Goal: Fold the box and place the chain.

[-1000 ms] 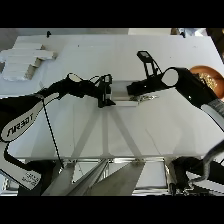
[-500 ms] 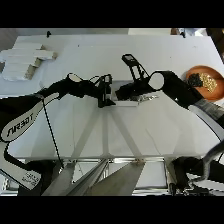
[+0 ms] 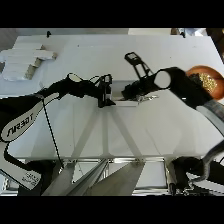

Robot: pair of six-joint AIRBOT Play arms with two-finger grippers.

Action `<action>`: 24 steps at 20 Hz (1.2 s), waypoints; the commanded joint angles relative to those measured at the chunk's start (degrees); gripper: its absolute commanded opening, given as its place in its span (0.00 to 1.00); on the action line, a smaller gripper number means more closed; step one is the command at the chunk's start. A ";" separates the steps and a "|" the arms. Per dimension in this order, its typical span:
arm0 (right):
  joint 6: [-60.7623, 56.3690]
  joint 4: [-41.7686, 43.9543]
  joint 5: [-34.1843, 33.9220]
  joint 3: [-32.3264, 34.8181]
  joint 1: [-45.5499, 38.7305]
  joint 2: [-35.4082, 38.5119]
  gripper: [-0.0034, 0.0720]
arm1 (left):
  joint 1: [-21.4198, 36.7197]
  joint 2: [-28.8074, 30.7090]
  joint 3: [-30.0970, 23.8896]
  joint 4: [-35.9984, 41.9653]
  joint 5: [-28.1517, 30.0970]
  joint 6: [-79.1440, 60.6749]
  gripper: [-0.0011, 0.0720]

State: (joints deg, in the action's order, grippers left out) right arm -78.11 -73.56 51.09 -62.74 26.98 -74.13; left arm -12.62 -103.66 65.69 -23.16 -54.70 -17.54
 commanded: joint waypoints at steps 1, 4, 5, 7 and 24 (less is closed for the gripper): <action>7.96 -4.31 5.81 -0.04 -6.36 3.52 0.31 | 0.02 0.02 0.02 0.00 0.02 0.00 0.39; 20.90 -4.17 12.37 0.09 -13.62 3.04 0.31 | 0.02 0.02 0.02 0.00 0.00 0.00 0.39; 26.32 -4.00 13.77 0.22 -15.43 2.64 0.36 | 0.02 0.02 0.02 0.00 0.00 0.00 0.39; 38.21 -2.99 13.75 1.22 -17.59 1.60 0.55 | 0.02 0.02 0.02 0.00 0.00 0.00 0.39; 69.88 16.26 4.61 2.86 -18.36 -15.91 0.56 | 0.02 0.02 0.02 0.00 0.02 0.00 0.39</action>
State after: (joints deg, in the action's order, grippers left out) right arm -11.51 -61.60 57.95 -59.86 8.67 -88.07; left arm -12.60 -103.66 65.69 -23.16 -54.70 -17.54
